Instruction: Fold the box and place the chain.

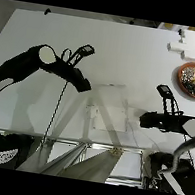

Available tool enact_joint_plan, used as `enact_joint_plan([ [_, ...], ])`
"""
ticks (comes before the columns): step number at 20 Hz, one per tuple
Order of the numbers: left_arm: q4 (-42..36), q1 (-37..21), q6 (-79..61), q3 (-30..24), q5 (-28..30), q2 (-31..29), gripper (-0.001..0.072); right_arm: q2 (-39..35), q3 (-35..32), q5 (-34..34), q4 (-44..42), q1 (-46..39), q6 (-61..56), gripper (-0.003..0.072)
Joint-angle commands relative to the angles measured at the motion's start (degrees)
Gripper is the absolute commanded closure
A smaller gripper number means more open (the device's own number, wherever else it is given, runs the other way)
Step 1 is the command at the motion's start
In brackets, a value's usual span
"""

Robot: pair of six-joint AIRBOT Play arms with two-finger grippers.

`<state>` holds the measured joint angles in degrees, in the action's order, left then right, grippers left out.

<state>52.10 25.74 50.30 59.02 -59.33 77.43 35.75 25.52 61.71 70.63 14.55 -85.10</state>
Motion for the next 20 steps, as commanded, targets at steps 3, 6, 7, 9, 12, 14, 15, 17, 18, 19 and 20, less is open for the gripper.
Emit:
enact_joint_plan([
  [3, -9.8, -0.1, -14.8, 0.0, -8.2, 7.4, 0.0054, -0.1, -0.1, -0.8, -0.4, 1.3, -0.4, 0.0667],
  [6, -14.0, -0.1, -18.6, 0.0, -9.7, 12.0, 0.0054, -0.1, -0.1, -0.8, -0.4, 1.3, -0.4, 0.0667],
  [7, -16.5, -0.1, -20.6, 0.0, -9.7, 13.3, 0.0054, -0.1, -0.1, -0.9, -0.4, 1.3, -0.4, 0.0667],
  [9, -23.2, -0.1, -25.6, 0.0, -9.7, 15.7, 0.0054, -0.2, -0.1, -1.3, -0.4, 1.3, -0.4, 0.0667],
  [12, -29.9, 0.1, -30.4, 0.0, -9.6, 17.8, 0.0055, -0.1, -0.1, -1.3, -0.4, 1.3, -0.4, 0.0667],
  [14, -29.8, 0.1, -30.7, 0.0, -9.7, 18.8, 0.0062, -0.2, -0.1, -1.3, -0.4, 1.3, -0.4, 0.0667],
  [15, -29.5, 0.1, -30.7, 0.0, -10.0, 19.2, 0.0082, -0.1, -0.1, -1.3, -0.4, 1.3, -0.4, 0.0667],
  [17, -29.2, 0.1, -30.8, 0.0, -10.9, 19.9, 0.0084, -0.1, -0.1, -1.3, -0.4, 1.3, -0.4, 0.0667],
  [18, -29.0, 0.1, -30.8, 0.0, -11.0, 20.0, 0.0085, -0.2, -0.1, -1.3, -0.4, 1.3, -0.4, 0.0667],
  [19, -28.9, 0.1, -30.8, 0.0, -11.1, 19.9, 0.0109, -0.1, -0.1, -1.3, -0.4, 1.3, -0.4, 0.0667],
  [20, -28.6, 0.0, -30.8, 0.0, -11.2, 19.9, 0.0232, -0.1, -0.1, -1.3, -0.4, 1.3, -0.4, 0.0667],
])
